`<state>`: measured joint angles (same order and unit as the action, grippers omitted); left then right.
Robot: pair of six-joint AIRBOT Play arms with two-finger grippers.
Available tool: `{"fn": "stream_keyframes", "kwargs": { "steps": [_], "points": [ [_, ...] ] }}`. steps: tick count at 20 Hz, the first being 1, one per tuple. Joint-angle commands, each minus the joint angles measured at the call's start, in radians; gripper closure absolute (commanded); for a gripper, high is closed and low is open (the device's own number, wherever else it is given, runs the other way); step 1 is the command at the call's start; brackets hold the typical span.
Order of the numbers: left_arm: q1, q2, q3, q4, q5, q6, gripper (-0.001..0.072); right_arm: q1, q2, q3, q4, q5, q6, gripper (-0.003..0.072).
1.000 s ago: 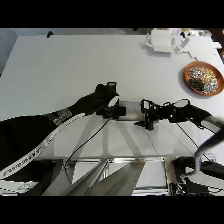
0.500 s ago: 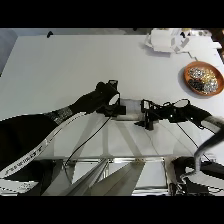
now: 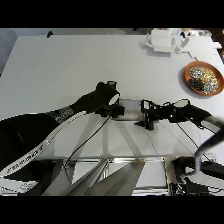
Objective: Fold the box and place the chain.
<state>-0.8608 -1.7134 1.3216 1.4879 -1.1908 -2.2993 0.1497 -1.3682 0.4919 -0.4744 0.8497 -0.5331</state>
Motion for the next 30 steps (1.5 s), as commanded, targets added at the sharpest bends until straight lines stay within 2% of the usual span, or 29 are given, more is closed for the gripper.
{"fn": "stream_keyframes", "kwargs": {
  "steps": [1, 3, 5, 6, 9, 12, 15, 17, 19, 20, 21, 24, 30],
  "points": [
    [0.035, 0.051, 0.002, 0.004, -0.002, 0.075, 0.0386, 0.0, 0.001, 0.0, 0.001, 0.0, 0.001, 0.0288],
    [0.07, 0.103, 0.002, 0.001, -0.027, 0.23, 0.0386, 0.0, 0.001, 0.0, 0.001, 0.0, 0.001, 0.0288],
    [0.115, 0.167, 0.001, -0.016, -0.1, 0.385, 0.0381, 0.0, 0.001, 0.0, 0.001, 0.0, 0.001, 0.0288],
    [0.138, 0.201, 0.001, -0.018, -0.138, 0.442, 0.0344, 0.0, 0.001, 0.0, 0.001, 0.0, 0.001, 0.0288],
    [0.218, 0.328, -0.031, -0.022, -0.207, 0.664, 0.0061, 0.0, 0.001, 0.0, 0.001, 0.0, 0.001, 0.0288],
    [0.325, 0.47, -0.162, -0.108, -0.133, 1.104, 0.0058, 0.0, 0.001, 0.0, 0.001, 0.0, 0.001, 0.0288],
    [0.426, 0.546, -0.365, -0.336, 0.01, 1.794, 0.0055, 0.0, 0.001, 0.0, 0.001, 0.0, 0.001, 0.0288],
    [0.457, 0.521, -0.469, -0.51, 0.083, 2.245, 0.0055, 0.0, 0.001, 0.0, 0.001, 0.0, 0.001, 0.0288],
    [0.457, 0.444, -0.513, -0.644, 0.143, 2.511, 0.0055, 0.0, 0.001, 0.0, 0.001, 0.0, 0.001, 0.0288],
    [0.454, 0.392, -0.513, -0.704, 0.176, 2.558, 0.0052, 0.0, 0.001, 0.0, 0.001, 0.0, 0.001, 0.0288],
    [0.451, 0.347, -0.513, -0.764, 0.214, 2.582, 0.0001, 0.0, 0.001, 0.0, 0.001, 0.0, 0.001, 0.0288],
    [0.439, 0.236, -0.512, -0.885, 0.281, 2.63, 0.0006, 0.0, 0.001, 0.0, 0.001, 0.0, 0.001, 0.0288],
    [0.406, 0.174, -0.512, -1.012, 0.296, 2.775, 0.0006, 0.0, 0.001, 0.0, 0.001, 0.0, 0.001, 0.0288]
  ]
}}
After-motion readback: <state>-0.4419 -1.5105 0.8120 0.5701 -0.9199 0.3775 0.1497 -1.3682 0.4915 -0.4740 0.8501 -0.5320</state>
